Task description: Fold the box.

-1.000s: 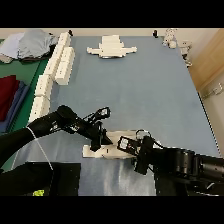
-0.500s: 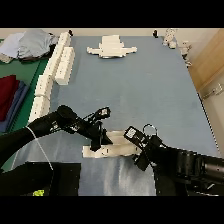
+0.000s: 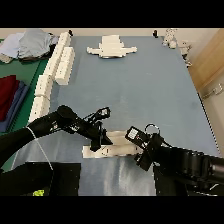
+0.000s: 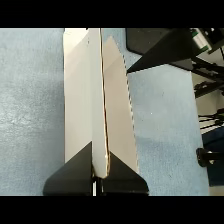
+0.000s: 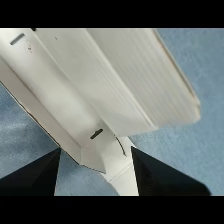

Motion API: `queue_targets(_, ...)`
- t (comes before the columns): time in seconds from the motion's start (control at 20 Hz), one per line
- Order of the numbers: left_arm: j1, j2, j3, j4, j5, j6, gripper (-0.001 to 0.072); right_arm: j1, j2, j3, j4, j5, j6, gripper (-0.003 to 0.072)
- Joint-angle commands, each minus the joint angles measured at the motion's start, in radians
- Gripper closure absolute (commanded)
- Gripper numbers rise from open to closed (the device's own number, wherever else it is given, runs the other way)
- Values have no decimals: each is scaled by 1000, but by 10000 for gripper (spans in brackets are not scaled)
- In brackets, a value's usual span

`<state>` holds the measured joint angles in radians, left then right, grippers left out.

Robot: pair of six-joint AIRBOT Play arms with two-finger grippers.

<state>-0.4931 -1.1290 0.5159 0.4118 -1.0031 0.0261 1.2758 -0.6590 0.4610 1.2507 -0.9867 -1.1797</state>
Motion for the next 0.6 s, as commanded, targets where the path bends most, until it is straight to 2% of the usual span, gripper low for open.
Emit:
queue_targets(0.0,0,0,1,0,0,0,696,-1,29,-2,6,-13,-29,7)
queue_targets(0.35,0,0,1,0,0,0,695,-69,14,-30,44,56,-150,8)
queue_targets(0.45,0,0,1,0,0,0,696,-69,43,-30,53,43,-158,30)
queue_targets(0.55,0,0,1,0,0,0,695,-35,91,-29,135,25,-201,30)
